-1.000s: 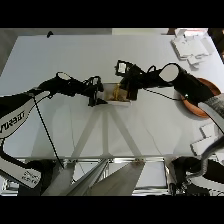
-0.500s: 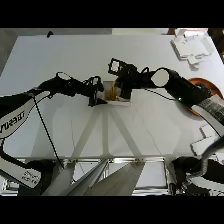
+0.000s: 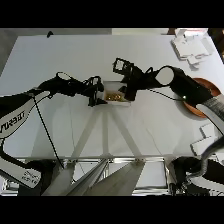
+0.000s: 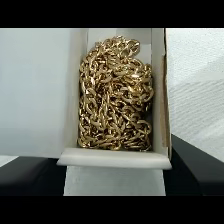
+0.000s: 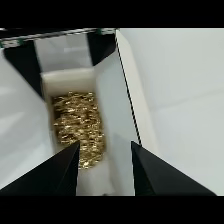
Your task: Fold the box and place the chain.
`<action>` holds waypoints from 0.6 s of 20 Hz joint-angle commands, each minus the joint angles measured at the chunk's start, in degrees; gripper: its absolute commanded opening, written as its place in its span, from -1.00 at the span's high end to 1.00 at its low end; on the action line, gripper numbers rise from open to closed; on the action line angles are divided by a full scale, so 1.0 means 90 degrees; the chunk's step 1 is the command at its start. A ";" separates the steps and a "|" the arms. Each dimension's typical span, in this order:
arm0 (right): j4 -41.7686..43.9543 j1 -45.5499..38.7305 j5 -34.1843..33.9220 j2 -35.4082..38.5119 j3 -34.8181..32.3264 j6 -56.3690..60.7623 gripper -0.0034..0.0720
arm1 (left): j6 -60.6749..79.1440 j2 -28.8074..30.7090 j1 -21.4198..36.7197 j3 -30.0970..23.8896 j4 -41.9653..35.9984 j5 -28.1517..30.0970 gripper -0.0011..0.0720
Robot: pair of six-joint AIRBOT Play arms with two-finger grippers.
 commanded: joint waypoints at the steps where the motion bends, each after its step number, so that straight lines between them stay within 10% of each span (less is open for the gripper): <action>1: 0.0894 -0.0437 0.1353 0.0185 0.0000 0.0005 -0.03 | 0.0000 0.0002 0.0002 0.0005 0.0000 0.0000 -0.06; 12: 0.3570 -0.2025 0.1154 -0.0187 0.0027 0.0313 0.02 | 0.0000 0.0002 0.0002 0.0005 0.0002 0.0000 -0.06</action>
